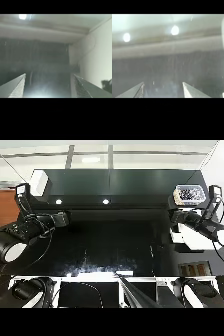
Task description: Fold the box and place the chain.
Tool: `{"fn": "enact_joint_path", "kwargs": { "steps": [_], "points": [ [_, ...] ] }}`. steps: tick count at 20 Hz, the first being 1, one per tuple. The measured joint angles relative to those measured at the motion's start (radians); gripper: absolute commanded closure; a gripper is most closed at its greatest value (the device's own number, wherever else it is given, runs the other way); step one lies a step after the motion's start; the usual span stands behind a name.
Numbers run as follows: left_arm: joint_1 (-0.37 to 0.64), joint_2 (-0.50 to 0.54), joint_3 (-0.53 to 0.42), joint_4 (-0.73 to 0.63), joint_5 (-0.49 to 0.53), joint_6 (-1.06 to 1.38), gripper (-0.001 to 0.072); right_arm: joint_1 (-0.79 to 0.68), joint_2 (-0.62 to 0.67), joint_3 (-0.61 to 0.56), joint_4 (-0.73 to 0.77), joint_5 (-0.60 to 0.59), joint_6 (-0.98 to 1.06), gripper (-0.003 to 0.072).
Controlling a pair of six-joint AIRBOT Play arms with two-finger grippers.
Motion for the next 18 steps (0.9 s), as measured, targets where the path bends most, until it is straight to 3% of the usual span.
{"fn": "enact_joint_path", "kwargs": {
  "steps": [4,5,9,14,18],
  "points": [
    [0.0,-0.012,0.0,-0.005,0.109,0.0,0.0008,0.0,0.0,0.0,0.084,-0.06,0.0,0.0093],
    [0.0,-0.016,0.0,-0.012,0.136,0.0,0.0006,0.0,0.0,0.0,0.093,-0.079,0.0,-0.0034],
    [0.007,-0.043,0.0,0.014,0.229,0.0,0.0006,-0.053,-0.042,0.055,0.017,-0.109,0.006,-0.0034],
    [0.111,-0.074,0.002,0.087,0.281,0.002,-0.0003,-0.355,-0.338,0.385,-0.349,0.15,0.139,-0.0034],
    [0.14,-0.082,0.005,0.089,0.181,0.1,0.0,-0.62,-0.613,0.663,-0.536,0.445,0.201,-0.0034]
  ]
}}
